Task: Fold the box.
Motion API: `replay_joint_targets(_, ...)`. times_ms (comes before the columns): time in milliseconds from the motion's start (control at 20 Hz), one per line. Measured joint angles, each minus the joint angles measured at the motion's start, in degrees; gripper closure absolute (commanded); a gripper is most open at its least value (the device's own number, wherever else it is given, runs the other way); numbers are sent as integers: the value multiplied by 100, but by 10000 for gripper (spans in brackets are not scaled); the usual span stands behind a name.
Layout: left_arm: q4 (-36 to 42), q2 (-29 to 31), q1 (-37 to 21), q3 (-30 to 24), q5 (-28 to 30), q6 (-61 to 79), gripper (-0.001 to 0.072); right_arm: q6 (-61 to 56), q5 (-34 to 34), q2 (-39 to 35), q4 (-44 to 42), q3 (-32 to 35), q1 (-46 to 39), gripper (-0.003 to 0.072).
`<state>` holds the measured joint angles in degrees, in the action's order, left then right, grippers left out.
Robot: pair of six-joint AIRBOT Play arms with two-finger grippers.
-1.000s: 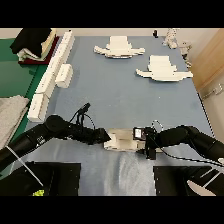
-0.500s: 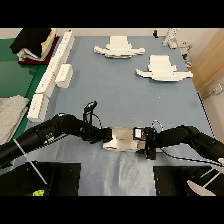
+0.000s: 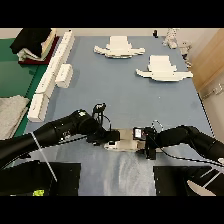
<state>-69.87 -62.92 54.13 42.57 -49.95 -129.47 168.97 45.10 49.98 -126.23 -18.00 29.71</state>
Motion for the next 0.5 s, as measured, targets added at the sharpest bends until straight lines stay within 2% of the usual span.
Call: replay_joint_targets(500,-1360,-1014,750,1060,-1016,-1137,291,-2,0,0,0,0,2,135)
